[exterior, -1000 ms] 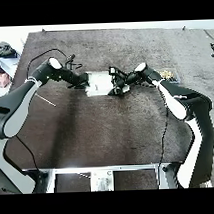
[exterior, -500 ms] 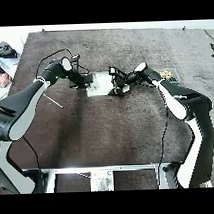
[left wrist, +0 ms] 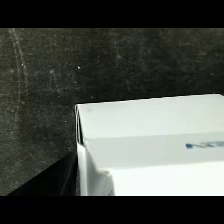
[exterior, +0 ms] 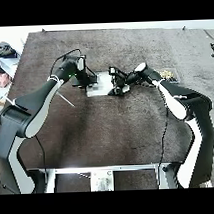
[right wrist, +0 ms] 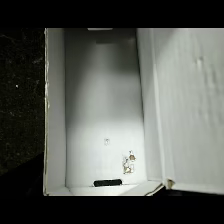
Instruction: Fold the box and place the chain.
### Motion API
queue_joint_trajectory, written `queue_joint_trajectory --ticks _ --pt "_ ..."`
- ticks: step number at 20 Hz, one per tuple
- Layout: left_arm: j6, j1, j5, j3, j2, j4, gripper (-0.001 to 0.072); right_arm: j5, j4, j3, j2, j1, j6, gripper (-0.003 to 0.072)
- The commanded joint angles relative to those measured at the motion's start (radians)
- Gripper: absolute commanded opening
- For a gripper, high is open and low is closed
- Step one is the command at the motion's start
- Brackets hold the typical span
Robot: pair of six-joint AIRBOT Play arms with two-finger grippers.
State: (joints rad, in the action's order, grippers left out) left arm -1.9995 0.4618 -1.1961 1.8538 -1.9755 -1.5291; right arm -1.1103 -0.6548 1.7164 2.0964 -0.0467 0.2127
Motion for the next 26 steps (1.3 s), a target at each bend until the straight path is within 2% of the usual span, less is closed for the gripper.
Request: queue_joint_trajectory --ticks 1,5,10,11,12,16,17,22,23,24,26 --pt "-0.043 0.018 -0.051 0.042 -0.036 -0.069 0.0254 0.000 0.000 0.000 0.000 0.000 0.000 0.0397" --pt "-0.087 0.017 -0.054 0.042 -0.042 -0.121 0.0251 0.000 0.000 0.000 0.000 0.000 0.000 0.0398" --pt "-0.091 0.018 -0.043 0.042 -0.042 -0.121 0.0233 0.000 0.000 0.000 0.000 0.000 0.000 0.0398" --pt "-0.091 0.017 -0.045 0.042 -0.046 -0.121 0.0200 0.000 0.000 0.000 0.000 0.000 0.000 0.0398" --pt "-0.088 0.017 -0.048 0.042 -0.052 -0.121 0.0095 0.000 0.000 0.000 0.000 0.000 0.000 0.0398" --pt "-0.079 0.017 -0.055 0.042 -0.063 -0.120 0.0084 0.000 0.000 0.000 0.000 0.000 0.000 0.0398" --pt "-0.079 0.018 -0.058 0.042 -0.064 -0.119 0.0010 0.000 0.000 0.000 0.000 0.000 0.000 0.0398" --pt "-0.066 0.017 -0.068 0.042 -0.064 -0.116 0.0011 0.000 0.000 0.001 0.000 0.000 0.000 0.0398" --pt "-0.043 0.017 -0.067 0.042 -0.064 -0.116 0.0078 0.000 0.000 0.000 0.000 0.000 0.000 0.0398" --pt "-0.011 0.017 -0.066 0.042 -0.062 -0.099 0.0281 0.000 0.000 0.000 0.000 0.000 0.000 0.0398" --pt "0.020 0.017 -0.070 0.058 -0.062 -0.087 0.0286 0.000 0.000 0.000 0.000 0.000 0.000 0.0398"
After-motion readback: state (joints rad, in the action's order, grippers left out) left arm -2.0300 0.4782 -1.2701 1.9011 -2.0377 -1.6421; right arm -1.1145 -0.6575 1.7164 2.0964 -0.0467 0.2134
